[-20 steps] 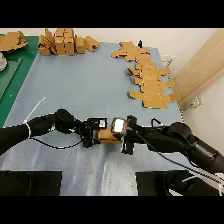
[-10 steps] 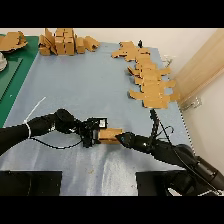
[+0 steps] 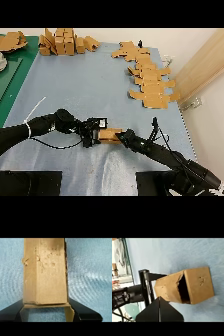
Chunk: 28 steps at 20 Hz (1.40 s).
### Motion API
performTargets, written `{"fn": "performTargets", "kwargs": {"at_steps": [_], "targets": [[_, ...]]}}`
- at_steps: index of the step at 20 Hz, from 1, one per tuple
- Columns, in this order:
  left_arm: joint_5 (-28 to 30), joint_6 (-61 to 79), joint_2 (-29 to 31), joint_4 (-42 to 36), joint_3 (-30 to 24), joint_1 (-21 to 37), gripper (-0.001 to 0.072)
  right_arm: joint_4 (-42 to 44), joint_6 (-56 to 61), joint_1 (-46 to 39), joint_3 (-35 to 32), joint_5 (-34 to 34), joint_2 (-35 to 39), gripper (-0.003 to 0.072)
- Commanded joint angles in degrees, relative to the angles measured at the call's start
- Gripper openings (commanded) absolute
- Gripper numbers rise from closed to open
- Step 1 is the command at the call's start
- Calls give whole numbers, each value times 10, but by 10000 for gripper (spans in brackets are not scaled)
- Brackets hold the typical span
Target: Fold the box.
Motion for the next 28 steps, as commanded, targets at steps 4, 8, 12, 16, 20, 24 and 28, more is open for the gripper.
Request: {"fn": "performTargets", "kwargs": {"at_steps": [4, 8, 12, 16, 20, 24, 28], "targets": [[0, 0, 0, 0, 0, 0, 526, 1, 3, 2, 1, -20, -38, 0], [0, 0, 0, 0, 0, 0, 526, 0, 3, 2, 1, -38, -69, 0], [0, 0, 0, 0, 0, 0, 526, 0, 3, 2, 1, -40, -79, -1], [0, 0, 0, 0, 0, 0, 526, -16, -11, 2, 12, -39, -12, 2], [0, 0, 0, 0, 0, 0, 526, -98, -11, -25, 14, 12, 82, 3], [0, 0, 0, 0, 0, 0, 526, -180, -11, -141, 17, 2, 84, 3], [0, 0, 0, 0, 0, 0, 526, -180, -11, -203, 17, -9, 71, 3]]}}
